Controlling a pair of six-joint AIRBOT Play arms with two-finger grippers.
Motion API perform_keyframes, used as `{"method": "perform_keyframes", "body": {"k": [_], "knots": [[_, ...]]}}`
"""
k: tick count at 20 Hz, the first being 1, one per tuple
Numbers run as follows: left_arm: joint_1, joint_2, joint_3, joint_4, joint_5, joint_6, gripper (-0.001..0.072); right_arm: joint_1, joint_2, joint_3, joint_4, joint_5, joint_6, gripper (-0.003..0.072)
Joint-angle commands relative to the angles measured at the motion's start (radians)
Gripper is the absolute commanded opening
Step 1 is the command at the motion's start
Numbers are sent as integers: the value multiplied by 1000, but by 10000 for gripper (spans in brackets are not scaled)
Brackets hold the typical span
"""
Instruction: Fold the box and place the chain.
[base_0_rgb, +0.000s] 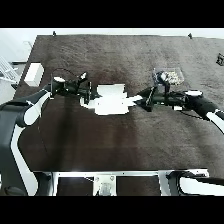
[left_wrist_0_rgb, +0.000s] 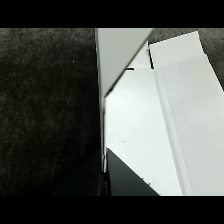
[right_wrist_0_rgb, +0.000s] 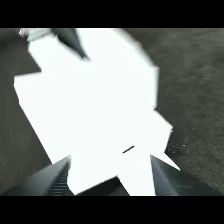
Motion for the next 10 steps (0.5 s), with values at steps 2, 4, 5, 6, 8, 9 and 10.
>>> {"method": "perform_keyframes", "body": {"k": [2,4,5,6,8,9,10], "knots": [[0,-1,1,2,1,-3,22,101,2,-1,-202,-95,-135,618],[0,-1,1,2,0,-3,22,157,2,-1,-274,-112,-150,619],[0,-1,1,1,1,-3,22,183,2,-2,-304,-134,-149,618],[0,-1,1,1,2,-3,22,208,0,-4,-315,-168,-149,619],[0,-1,1,1,1,-3,22,255,-18,-4,-316,-202,-149,619],[0,-1,1,1,1,-3,22,272,-28,-4,-316,-209,-148,619],[0,-1,1,1,1,-3,22,284,-38,-4,-315,-228,-145,618]]}}
